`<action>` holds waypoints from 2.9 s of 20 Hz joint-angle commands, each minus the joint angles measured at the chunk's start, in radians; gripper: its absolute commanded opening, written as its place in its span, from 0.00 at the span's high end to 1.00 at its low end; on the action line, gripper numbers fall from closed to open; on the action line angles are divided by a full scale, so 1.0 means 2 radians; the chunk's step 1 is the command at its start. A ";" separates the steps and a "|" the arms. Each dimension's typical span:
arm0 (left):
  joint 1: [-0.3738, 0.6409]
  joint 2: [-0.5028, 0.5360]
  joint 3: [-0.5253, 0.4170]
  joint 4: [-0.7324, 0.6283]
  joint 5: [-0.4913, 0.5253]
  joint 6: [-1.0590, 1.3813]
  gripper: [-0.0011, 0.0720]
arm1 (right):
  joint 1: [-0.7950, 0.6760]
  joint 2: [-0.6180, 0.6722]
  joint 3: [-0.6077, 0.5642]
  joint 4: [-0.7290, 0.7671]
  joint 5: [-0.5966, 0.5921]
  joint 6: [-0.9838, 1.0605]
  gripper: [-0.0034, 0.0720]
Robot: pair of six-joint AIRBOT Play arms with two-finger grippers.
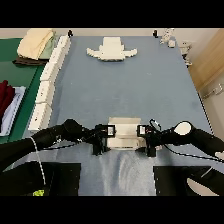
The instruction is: Fold the box.
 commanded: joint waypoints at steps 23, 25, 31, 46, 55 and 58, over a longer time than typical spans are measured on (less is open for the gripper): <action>0.000 0.000 0.000 0.000 0.004 0.000 0.28 | 0.000 0.000 0.000 0.001 -0.002 0.000 0.28; 0.000 0.000 0.001 0.000 0.004 0.000 0.28 | 0.000 0.000 0.000 0.001 0.003 0.002 0.28; 0.000 0.000 0.000 0.000 0.004 0.000 0.28 | 0.000 0.000 0.000 0.001 0.003 0.002 0.27; 0.000 0.000 0.000 0.000 0.004 0.000 0.28 | 0.000 0.182 0.054 -0.202 0.084 0.408 0.00; 0.000 0.000 0.001 0.000 0.004 0.000 0.28 | 0.000 0.183 0.070 0.018 0.085 0.644 0.85; 0.000 0.000 0.000 0.000 0.004 0.000 0.28 | 0.000 0.096 0.074 0.127 0.041 0.624 0.85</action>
